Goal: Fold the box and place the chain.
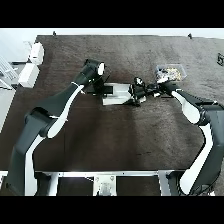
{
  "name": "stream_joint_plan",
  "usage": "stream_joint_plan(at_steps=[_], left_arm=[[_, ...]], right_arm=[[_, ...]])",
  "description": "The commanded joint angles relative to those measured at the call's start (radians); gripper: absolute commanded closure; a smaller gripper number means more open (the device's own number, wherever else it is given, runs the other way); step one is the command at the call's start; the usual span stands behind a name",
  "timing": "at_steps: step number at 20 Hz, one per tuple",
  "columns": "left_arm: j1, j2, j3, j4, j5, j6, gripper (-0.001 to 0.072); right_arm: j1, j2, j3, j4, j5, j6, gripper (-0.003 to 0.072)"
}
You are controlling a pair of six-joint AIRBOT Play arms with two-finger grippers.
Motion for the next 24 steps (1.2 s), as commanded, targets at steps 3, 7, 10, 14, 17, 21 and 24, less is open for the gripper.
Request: stream_joint_plan(at_steps=[3, 7, 10, 14, 17, 21, 24], left_arm=[[-0.008, -0.001, 0.001, 0.006, 0.018, 0.038, 0.059], [-0.01, -0.001, 0.0, 0.007, 0.022, 0.047, 0.0687], [-0.009, -0.001, 0.001, 0.006, 0.024, 0.048, 0.0686], [-0.009, 0.002, 0.0, -0.018, 0.033, 0.045, 0.0068], [-0.009, 0.016, 0.001, -0.03, 0.023, 0.045, 0.0067], [-0.008, 0.052, -0.001, -0.074, -0.023, 0.069, 0.0066], [-0.006, 0.107, -0.004, -0.071, -0.084, 0.124, 0.0066]], right_arm=[[-0.001, 0.001, 0.0, -0.002, 0.002, -0.001, 0.028], [-0.001, 0.001, 0.0, -0.002, 0.002, -0.002, 0.028], [-0.001, 0.001, 0.0, -0.002, 0.002, -0.002, 0.028], [-0.001, 0.001, 0.0, -0.002, 0.002, -0.001, 0.028], [-0.001, 0.001, 0.0, -0.002, 0.002, -0.001, 0.028], [-0.001, 0.001, 0.0, -0.002, 0.002, -0.001, 0.028], [-0.001, 0.001, 0.0, -0.002, 0.002, -0.002, 0.028]])
